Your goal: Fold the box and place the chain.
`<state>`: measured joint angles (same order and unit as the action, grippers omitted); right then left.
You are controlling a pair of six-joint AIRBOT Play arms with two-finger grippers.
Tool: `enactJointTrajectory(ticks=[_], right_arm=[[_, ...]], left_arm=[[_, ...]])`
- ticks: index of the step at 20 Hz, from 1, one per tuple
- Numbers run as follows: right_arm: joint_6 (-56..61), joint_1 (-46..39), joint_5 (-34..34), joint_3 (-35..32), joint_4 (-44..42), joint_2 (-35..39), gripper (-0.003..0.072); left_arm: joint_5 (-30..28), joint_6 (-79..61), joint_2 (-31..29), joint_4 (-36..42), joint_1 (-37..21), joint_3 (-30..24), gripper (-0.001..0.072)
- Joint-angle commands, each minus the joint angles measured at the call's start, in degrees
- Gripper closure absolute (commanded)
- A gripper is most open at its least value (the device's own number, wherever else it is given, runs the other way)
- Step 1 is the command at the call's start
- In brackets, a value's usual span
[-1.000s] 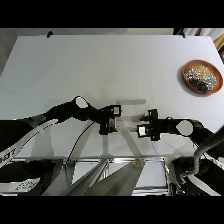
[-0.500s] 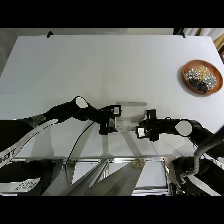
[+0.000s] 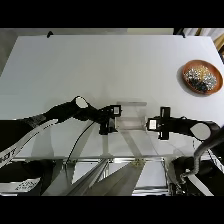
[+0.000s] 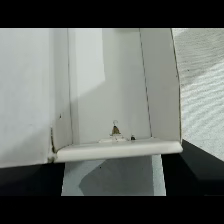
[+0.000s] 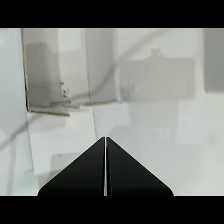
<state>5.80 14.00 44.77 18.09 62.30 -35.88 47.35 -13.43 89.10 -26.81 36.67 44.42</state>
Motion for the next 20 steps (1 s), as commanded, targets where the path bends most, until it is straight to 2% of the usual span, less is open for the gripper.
enactJointTrajectory(ticks=[1, 4, 6, 8, 10, 13, 16, 20], right_arm=[[16.46, -5.57, 6.19, 0.02, 0.50, 7.63, 0.0669], [38.64, -8.94, 3.85, 0.07, 1.95, 9.20, 0.0669], [54.58, -12.07, 3.58, 0.09, 5.84, 9.16, 0.0669], [63.39, -15.30, 3.45, 0.09, 9.73, 8.61, 0.0670], [63.41, -16.70, 1.70, 0.09, 11.96, 5.79, 0.0670], [63.39, -16.74, 2.03, 0.28, 10.62, -2.62, 0.0671], [61.13, -16.74, 5.09, 2.32, 4.63, -10.60, 0.0674], [55.47, -16.74, 8.92, 3.23, -3.87, -16.96, 0.0674]], left_arm=[[0.00, -0.04, -0.02, -0.02, -0.02, -0.02, 0.0376], [0.00, -0.04, 0.00, -0.02, -0.02, -0.02, 0.0376], [0.00, -0.04, -0.02, -0.02, -0.02, -0.02, 0.0376], [0.00, -0.04, 0.00, -0.02, -0.02, -0.02, 0.0376], [0.00, -0.04, -0.02, -0.02, -0.02, -0.02, 0.0376], [0.00, -0.04, 0.00, -0.02, -0.02, -0.02, 0.0376], [0.00, -0.04, 0.00, -0.02, -0.02, -0.02, 0.0376], [0.00, -0.02, -0.02, -0.02, -0.02, -0.02, 0.0376]])
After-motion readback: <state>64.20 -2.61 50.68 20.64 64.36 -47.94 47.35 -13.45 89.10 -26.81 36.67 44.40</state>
